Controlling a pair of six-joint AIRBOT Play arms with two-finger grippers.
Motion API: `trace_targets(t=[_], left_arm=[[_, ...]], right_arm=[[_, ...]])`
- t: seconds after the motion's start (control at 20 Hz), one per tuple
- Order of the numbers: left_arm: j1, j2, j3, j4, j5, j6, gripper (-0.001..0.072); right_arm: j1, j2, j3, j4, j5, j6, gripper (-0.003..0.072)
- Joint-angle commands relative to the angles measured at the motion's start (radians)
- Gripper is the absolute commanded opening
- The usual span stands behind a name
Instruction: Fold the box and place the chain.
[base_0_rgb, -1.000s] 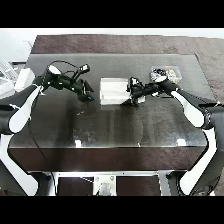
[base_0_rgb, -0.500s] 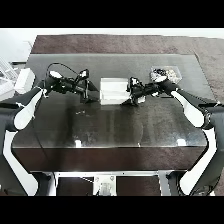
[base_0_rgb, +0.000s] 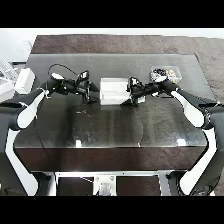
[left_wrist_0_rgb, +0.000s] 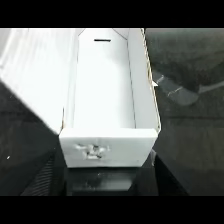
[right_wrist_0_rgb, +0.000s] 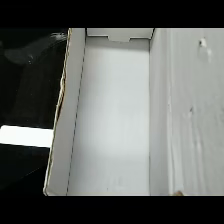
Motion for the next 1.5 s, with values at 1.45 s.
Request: trace_targets(t=[1.45], left_arm=[[-0.076,-0.042,0.001,-0.035,0.145,0.046,0.072]], right_arm=[[0.0,0.001,0.0,0.0,0.0,0.0,0.0582]])
